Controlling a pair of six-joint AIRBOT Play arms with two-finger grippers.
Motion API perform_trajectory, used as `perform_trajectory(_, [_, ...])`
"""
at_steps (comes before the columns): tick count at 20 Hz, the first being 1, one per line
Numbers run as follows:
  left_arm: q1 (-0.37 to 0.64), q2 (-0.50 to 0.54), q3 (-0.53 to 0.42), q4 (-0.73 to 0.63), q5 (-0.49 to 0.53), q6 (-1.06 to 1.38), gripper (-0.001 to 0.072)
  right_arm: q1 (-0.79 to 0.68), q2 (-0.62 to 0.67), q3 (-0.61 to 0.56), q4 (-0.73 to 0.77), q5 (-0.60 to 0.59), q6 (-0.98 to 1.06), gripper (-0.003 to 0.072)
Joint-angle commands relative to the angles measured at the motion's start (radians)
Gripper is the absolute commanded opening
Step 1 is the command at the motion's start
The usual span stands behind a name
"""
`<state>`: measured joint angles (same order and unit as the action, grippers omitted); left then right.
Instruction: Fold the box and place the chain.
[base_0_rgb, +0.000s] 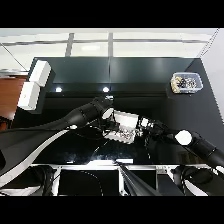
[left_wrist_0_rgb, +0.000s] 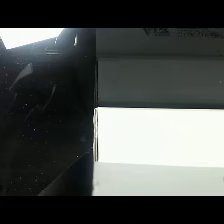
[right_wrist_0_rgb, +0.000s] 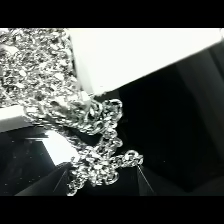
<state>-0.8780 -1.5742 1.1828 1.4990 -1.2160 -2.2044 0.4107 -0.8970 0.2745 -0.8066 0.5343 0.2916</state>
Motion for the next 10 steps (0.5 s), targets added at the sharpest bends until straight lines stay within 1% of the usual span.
perform_trajectory(1, [0.001,-0.001,0.001,0.000,0.000,0.000,0.0027,0.001,0.000,-0.001,0.006,0.008,0.079,0.0160])
perform_trajectory(2, [0.001,-0.001,0.001,0.000,0.000,0.000,0.0027,0.001,0.000,0.000,0.006,0.006,0.083,0.0015])
perform_trajectory(4, [0.001,-0.001,0.001,0.000,0.000,0.000,0.0028,0.001,0.002,0.003,0.007,0.007,0.103,0.0015])
perform_trajectory(6, [0.001,-0.001,0.001,-0.001,0.000,0.000,0.0027,0.001,0.008,0.032,-0.032,0.039,0.182,0.0014])
perform_trajectory(8, [0.001,-0.001,0.001,0.000,0.000,0.000,0.0027,0.001,0.024,0.096,-0.116,0.137,0.308,0.0014])
perform_trajectory(10, [0.001,-0.001,0.001,0.000,0.000,0.000,0.0027,0.001,0.055,0.185,-0.229,0.270,0.444,0.0014])
